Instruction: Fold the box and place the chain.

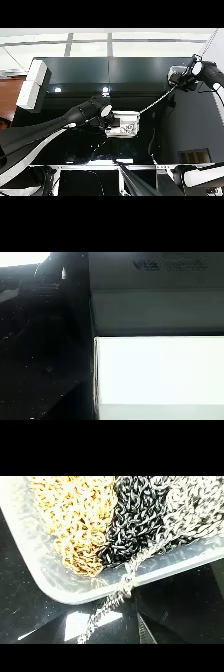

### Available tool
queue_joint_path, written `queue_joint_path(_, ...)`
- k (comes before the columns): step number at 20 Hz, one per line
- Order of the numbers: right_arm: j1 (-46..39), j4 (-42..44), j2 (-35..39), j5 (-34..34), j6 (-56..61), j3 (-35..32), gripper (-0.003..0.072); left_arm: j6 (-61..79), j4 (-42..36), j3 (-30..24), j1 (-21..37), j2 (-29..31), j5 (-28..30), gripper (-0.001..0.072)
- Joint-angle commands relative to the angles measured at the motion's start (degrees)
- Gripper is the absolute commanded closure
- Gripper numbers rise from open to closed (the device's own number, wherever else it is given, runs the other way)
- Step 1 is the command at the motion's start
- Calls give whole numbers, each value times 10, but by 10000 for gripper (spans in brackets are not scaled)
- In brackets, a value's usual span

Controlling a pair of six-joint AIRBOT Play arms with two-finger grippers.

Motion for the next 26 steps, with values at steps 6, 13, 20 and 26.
queue_joint_path(6,1,13,-19,2,0,7,668,0,0,0,0,0,1,680)
queue_joint_path(13,5,14,90,80,-126,7,668,0,0,0,0,0,1,680)
queue_joint_path(20,5,100,295,123,-214,7,668,0,0,0,0,0,2,680)
queue_joint_path(26,5,182,445,164,-255,7,668,0,0,0,0,0,2,680)
